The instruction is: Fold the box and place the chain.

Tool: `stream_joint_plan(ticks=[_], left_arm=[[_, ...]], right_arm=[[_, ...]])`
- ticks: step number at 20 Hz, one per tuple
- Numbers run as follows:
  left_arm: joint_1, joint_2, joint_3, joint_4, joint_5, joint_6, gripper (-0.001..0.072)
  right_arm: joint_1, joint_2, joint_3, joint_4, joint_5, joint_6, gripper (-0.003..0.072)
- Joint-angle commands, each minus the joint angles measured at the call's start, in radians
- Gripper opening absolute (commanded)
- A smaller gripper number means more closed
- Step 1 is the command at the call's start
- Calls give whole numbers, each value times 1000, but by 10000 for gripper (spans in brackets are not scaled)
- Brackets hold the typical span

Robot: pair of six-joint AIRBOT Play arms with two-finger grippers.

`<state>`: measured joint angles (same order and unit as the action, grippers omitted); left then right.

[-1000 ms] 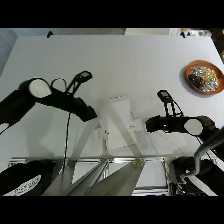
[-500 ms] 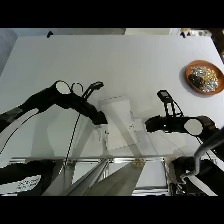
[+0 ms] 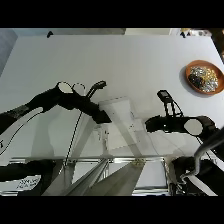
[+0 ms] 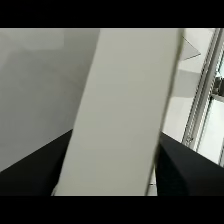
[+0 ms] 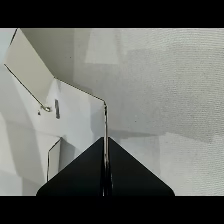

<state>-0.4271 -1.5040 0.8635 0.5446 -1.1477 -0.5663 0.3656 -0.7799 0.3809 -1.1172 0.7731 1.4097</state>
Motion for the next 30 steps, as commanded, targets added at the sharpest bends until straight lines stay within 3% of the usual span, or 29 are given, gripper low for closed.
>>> stream_joint_plan(ticks=[1,6,7,11,14,15,21,25,30], left_arm=[[0,-2,-1,-5,-7,28,445],[0,-2,-1,-5,27,95,47],[0,-2,-1,-5,34,115,6],[-1,0,0,-6,81,254,3],[-3,6,0,-6,77,470,4],[-8,13,0,-11,79,524,8],[-71,24,2,-3,90,696,5],[-87,21,23,0,183,721,5],[-106,18,29,103,259,618,5]], right_arm=[[1,1,0,0,0,-1,19],[1,1,0,0,1,-1,19],[1,1,0,0,1,-1,19],[1,3,2,24,-3,0,40],[1,3,13,34,23,0,378],[1,4,31,34,49,0,444],[0,145,183,-30,126,0,444],[0,269,192,-145,124,0,444],[0,259,192,-159,125,0,443]])
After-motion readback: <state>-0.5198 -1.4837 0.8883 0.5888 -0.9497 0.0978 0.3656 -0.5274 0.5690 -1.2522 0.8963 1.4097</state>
